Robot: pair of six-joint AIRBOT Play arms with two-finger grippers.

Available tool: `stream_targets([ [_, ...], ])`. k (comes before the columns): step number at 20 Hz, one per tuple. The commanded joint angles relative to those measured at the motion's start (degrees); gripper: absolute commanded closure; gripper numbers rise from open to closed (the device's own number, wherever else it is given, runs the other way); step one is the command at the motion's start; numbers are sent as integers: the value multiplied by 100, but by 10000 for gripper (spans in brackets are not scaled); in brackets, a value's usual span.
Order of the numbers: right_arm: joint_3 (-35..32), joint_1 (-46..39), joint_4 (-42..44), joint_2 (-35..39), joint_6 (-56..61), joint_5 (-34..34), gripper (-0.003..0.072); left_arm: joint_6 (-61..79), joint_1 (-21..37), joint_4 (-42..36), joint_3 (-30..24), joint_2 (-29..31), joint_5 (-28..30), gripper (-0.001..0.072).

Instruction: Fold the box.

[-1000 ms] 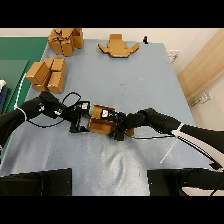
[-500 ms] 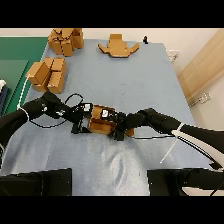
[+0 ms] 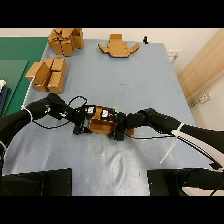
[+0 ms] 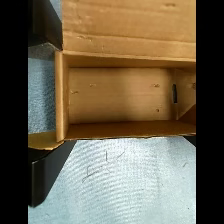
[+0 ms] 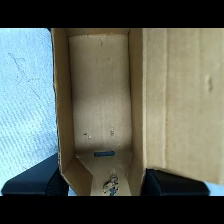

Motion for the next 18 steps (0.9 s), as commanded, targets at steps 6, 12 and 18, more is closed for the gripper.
stream_targets([
  [6, -2, 4, 2, 0, 2, 2, 522, -52, -17, 70, -7, -9, 37, 320],
  [12, -2, 4, 4, 0, 4, -2, 522, -225, -17, 168, -15, -9, 129, 207],
  [18, -2, 4, 2, 0, 2, 0, 522, -494, -17, 345, -15, -7, 286, 179],
])
